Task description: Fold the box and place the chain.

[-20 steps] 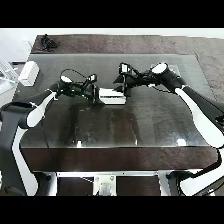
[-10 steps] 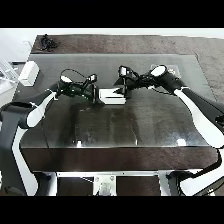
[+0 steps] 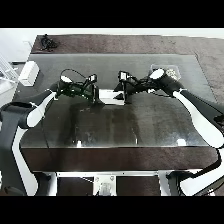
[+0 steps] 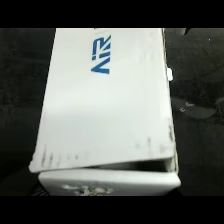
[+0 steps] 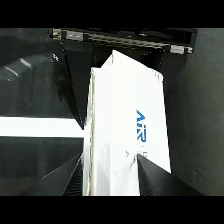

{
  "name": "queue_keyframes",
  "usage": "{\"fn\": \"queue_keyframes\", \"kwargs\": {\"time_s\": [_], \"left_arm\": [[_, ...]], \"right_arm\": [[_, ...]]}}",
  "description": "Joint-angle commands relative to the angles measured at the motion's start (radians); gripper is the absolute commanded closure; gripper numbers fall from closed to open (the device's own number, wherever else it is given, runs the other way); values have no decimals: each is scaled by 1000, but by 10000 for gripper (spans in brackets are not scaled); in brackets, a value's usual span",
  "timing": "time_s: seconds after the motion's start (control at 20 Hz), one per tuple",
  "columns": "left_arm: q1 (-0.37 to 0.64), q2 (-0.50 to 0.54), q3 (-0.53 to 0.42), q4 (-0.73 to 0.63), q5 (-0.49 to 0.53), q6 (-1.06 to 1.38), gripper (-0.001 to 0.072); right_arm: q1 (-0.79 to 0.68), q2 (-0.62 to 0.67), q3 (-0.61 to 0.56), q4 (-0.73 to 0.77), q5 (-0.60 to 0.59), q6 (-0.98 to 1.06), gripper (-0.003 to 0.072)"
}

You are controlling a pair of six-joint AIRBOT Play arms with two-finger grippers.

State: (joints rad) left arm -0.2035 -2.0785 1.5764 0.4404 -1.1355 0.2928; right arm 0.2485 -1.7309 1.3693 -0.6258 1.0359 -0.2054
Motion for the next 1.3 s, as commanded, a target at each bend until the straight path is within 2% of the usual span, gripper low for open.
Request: {"fn": "queue_keyframes", "kwargs": {"time_s": [0.0, 0.3, 0.35, 0.4, 0.45, 0.8, 0.95, 1.1, 1.25], "left_arm": [[-1, 0, 0, -2, 2, -5, 339], [-1, 0, 0, -2, 2, -5, 339], [-1, 0, 0, -2, 2, -5, 339], [-1, 0, 0, -2, 2, -5, 339], [-1, 0, 0, -2, 2, -5, 339], [-1, 0, 0, -2, 2, -5, 338], [-1, 0, 0, -3, 2, -5, 338], [-1, 0, 0, -3, 2, -5, 338], [-1, 0, 0, -3, 2, -5, 339]], "right_arm": [[-6, 1, -6, 63, 32, -1, 298], [-36, 11, 8, 182, 40, -18, 312], [-43, 13, 11, 216, 40, -17, 357], [-53, 14, 13, 261, 39, -17, 495], [-61, 13, 12, 288, 39, -16, 672], [-63, -69, 5, 244, 41, 71, 676], [-60, -101, 6, 151, 127, 146, 676], [-38, -103, 5, 11, 144, 202, 677], [-38, -103, 6, 7, 143, 202, 677]]}}
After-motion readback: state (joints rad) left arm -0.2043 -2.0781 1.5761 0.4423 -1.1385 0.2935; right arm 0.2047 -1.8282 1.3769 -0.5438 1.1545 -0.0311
